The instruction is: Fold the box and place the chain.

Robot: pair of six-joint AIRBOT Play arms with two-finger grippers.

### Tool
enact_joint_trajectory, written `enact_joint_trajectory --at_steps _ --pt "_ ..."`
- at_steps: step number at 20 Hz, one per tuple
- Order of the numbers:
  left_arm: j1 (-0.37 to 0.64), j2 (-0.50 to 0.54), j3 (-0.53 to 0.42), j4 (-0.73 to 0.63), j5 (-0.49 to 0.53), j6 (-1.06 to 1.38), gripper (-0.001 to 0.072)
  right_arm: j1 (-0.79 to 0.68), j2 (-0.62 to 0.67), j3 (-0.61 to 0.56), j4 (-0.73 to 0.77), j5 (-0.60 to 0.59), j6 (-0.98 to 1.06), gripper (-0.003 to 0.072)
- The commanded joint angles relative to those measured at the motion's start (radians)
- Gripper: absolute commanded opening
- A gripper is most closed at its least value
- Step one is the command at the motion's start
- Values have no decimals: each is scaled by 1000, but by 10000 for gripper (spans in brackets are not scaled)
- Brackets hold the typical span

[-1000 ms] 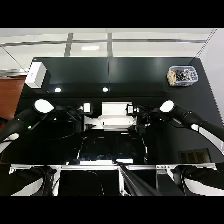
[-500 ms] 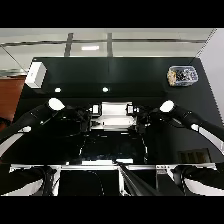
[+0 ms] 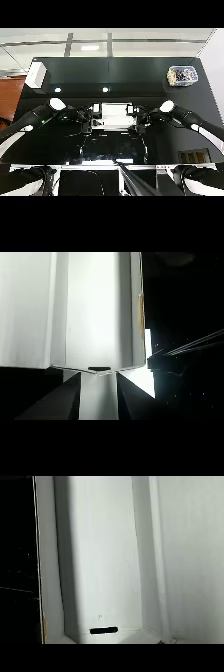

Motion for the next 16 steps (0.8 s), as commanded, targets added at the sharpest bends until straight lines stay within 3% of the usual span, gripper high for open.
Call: enact_joint_trajectory --at_steps 1,5,7,8,14,16 --pt "-21 -24 1 -74 11 -1 273 0 0 1 0 0 0 262" --pt "-47 -64 3 -116 48 -4 272 0 0 0 0 0 0 262" --pt "-47 -69 11 -118 48 -23 172 0 0 1 0 0 0 263" --pt "-47 -70 14 -118 47 -23 155 0 0 1 0 0 0 262" --pt "-47 -73 14 -127 45 -26 210 0 0 1 0 0 0 262" --pt "-47 -73 14 -124 46 -26 147 0 0 1 0 0 0 262"
